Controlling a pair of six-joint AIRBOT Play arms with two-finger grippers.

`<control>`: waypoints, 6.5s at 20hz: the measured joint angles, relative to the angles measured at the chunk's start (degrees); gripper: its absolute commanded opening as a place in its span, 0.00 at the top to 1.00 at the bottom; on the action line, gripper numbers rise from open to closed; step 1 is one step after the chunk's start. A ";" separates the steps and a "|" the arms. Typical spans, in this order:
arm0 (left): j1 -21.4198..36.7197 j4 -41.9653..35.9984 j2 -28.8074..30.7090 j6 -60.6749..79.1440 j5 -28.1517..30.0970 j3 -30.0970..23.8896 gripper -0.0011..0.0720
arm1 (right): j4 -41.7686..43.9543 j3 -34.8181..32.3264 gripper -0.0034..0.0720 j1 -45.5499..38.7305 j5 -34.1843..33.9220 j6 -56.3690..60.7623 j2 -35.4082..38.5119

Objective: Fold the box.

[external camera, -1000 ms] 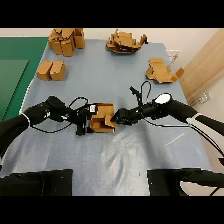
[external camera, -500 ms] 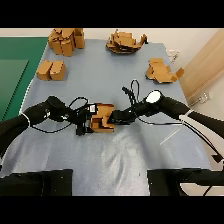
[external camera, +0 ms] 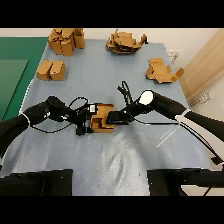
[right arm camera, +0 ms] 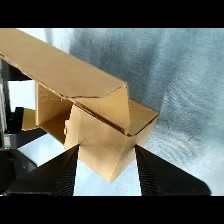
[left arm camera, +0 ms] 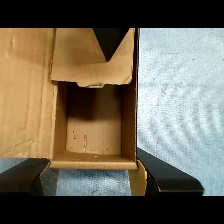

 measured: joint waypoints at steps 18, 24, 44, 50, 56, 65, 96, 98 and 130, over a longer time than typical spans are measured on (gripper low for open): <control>0.04 -0.24 0.00 -0.02 -0.35 0.04 0.83 | -26.58 11.15 0.32 6.64 7.98 28.87 -4.96; 0.02 -0.17 0.00 0.00 -0.44 0.04 0.83 | -27.34 11.74 0.37 6.82 8.94 32.28 -5.38; 0.04 -0.24 0.02 -0.11 -1.03 0.04 0.83 | -32.26 23.06 0.63 11.74 16.57 40.22 -10.80; -0.02 -0.26 0.00 0.07 -1.55 0.04 0.83 | -33.94 24.13 0.63 11.80 19.39 40.17 -9.84; -0.07 -0.17 -0.02 0.28 -1.60 0.00 0.83 | -36.52 24.26 0.63 11.76 23.96 40.13 -9.62; -0.02 -0.20 -0.04 0.02 -0.87 0.00 0.83 | -35.82 24.06 0.63 11.78 27.43 40.15 -9.62; 0.04 -0.15 -0.02 0.02 -1.36 0.00 0.83 | -37.05 23.39 0.95 14.32 24.33 43.17 -15.21; 0.04 -0.17 -0.02 0.02 -1.36 0.00 0.83 | -38.18 23.41 0.95 14.88 24.76 43.76 -15.21; -0.02 0.07 -0.04 -0.33 -1.95 0.00 0.83 | -43.34 26.25 0.38 16.55 24.96 43.76 -14.62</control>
